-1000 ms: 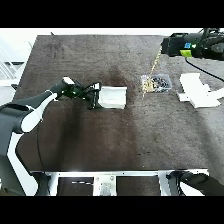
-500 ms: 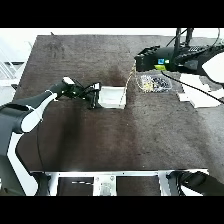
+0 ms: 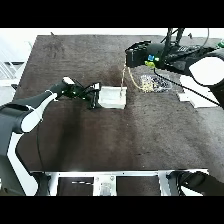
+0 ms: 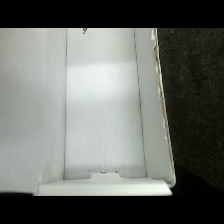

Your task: Fold the box and place the chain.

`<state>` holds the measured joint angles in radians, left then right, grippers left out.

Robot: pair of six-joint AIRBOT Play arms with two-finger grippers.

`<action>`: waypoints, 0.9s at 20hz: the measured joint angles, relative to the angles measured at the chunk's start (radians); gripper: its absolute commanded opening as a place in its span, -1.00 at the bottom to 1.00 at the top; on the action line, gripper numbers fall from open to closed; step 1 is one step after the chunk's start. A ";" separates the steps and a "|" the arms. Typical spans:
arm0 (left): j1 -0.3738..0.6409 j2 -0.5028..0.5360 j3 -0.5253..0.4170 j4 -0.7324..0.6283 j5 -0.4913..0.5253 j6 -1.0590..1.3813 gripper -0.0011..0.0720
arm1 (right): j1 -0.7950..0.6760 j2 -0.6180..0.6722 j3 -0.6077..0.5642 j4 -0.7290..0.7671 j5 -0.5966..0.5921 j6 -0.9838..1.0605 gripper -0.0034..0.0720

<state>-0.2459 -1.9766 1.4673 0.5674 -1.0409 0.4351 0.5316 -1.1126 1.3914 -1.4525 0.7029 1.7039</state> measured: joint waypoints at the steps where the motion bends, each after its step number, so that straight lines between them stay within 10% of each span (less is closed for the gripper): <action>1: 0.000 0.000 0.000 0.000 0.000 0.000 0.12 | 0.000 -0.008 -0.002 0.001 -0.004 0.001 -0.88; 18: 0.000 0.000 0.000 0.000 0.000 0.000 0.12 | 0.000 -0.053 -0.170 -0.082 0.029 0.094 -0.89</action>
